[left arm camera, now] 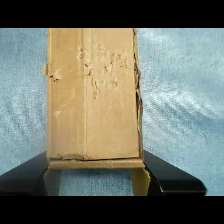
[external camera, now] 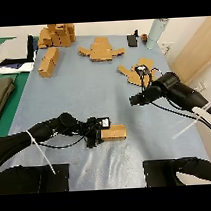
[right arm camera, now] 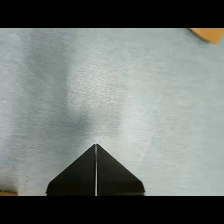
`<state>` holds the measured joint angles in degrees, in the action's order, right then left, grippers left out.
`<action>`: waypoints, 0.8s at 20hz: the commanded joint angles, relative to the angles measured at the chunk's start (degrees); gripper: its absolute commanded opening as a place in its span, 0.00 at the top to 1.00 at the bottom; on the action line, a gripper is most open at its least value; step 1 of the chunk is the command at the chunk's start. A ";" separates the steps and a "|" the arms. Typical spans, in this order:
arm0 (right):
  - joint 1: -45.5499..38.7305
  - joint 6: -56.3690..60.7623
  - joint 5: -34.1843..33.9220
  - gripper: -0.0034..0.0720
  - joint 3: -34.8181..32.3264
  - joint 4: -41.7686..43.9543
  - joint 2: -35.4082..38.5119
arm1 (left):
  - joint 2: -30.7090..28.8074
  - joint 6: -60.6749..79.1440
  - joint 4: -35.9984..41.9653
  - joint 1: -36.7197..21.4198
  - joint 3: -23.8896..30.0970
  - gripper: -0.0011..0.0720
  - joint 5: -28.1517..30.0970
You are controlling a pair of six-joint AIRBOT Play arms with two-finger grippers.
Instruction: Fold the box.
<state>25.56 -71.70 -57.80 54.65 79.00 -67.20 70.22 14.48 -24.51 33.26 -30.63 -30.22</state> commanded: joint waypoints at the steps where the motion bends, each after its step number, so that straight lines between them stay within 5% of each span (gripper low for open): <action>1: -1.16 -0.33 -0.35 0.95 1.68 5.01 -2.73 | -3.04 -6.32 0.20 -0.22 -0.11 0.35 0.28; 5: -1.16 -0.33 -0.35 0.95 1.68 4.81 -2.73 | -14.16 -25.64 -6.25 -6.47 -0.85 0.35 2.51; 8: -1.16 -0.33 -0.35 0.95 1.68 4.81 -2.73 | -19.23 -44.70 -21.86 -19.26 -0.85 0.35 7.54; 10: -1.16 -0.33 -0.35 0.95 1.68 4.81 -2.73 | -18.43 -50.53 -30.08 -30.25 -0.85 0.35 7.76; 13: -1.16 -0.33 -0.35 0.95 1.68 4.81 -2.73 | -12.31 -53.48 -30.82 -45.42 -2.58 0.35 8.85; 16: -1.16 -0.33 -0.35 0.95 1.68 4.81 -2.73 | -2.99 -56.98 -30.80 -54.31 -8.61 0.35 8.59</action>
